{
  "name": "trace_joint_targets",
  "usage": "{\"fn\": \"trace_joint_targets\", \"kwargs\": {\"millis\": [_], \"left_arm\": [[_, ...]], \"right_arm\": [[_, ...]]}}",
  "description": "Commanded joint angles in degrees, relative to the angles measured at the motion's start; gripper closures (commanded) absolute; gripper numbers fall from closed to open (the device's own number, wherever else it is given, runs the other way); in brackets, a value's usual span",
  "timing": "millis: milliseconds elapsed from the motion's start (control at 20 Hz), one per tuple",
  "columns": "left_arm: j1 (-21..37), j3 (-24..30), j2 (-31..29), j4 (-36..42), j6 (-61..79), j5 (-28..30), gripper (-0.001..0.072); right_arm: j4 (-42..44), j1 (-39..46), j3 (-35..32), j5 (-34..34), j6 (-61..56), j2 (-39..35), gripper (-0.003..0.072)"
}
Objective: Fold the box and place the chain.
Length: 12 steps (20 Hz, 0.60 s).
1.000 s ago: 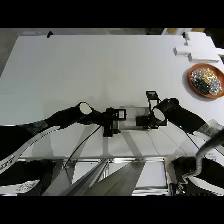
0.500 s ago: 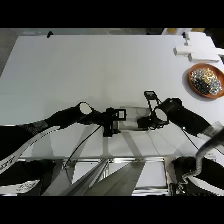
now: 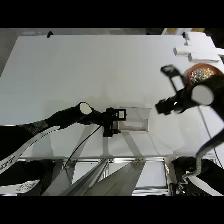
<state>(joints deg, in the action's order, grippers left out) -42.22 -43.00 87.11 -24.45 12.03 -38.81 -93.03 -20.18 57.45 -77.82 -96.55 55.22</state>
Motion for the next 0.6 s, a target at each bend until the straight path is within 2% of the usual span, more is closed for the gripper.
{"fn": "trace_joint_targets", "kwargs": {"millis": [0, 100, 250, 300, 350, 500, 550], "left_arm": [[0.0, 0.0, 0.0, 0.0, 0.0, 0.0, 0.0499], [0.0, 0.0, 0.0, 0.0, 0.0, 0.0, 0.0499], [0.0, 0.0, 0.0, 0.0, 0.0, 0.0, 0.0499], [0.0, 0.0, 0.0, 0.0, 0.0, 0.0, 0.0499], [0.0, 0.0, 0.0, 0.0, 0.0, 0.0, 0.0499], [0.0, 0.0, 0.0, 0.0, 0.0, 0.0, 0.0499], [0.0, 0.0, 0.0, 0.0, 0.0, 0.0, 0.0499]], "right_arm": [[-1.7, 14.0, 10.5, 0.5, 8.8, 3.8, 0.0395], [-1.6, 22.4, 15.4, 2.2, 10.7, 9.9, 0.0395], [-1.7, 32.2, 19.3, 8.0, 12.1, 19.6, 0.0399], [-1.7, 34.7, 19.6, 10.1, 12.1, 22.4, 0.0438], [-1.7, 37.3, 19.7, 11.8, 12.2, 25.2, 0.0526], [-1.4, 43.5, 19.7, 14.7, 12.0, 31.7, 0.0520], [-0.7, 44.9, 19.7, 15.4, 11.9, 33.3, 0.0484]]}}
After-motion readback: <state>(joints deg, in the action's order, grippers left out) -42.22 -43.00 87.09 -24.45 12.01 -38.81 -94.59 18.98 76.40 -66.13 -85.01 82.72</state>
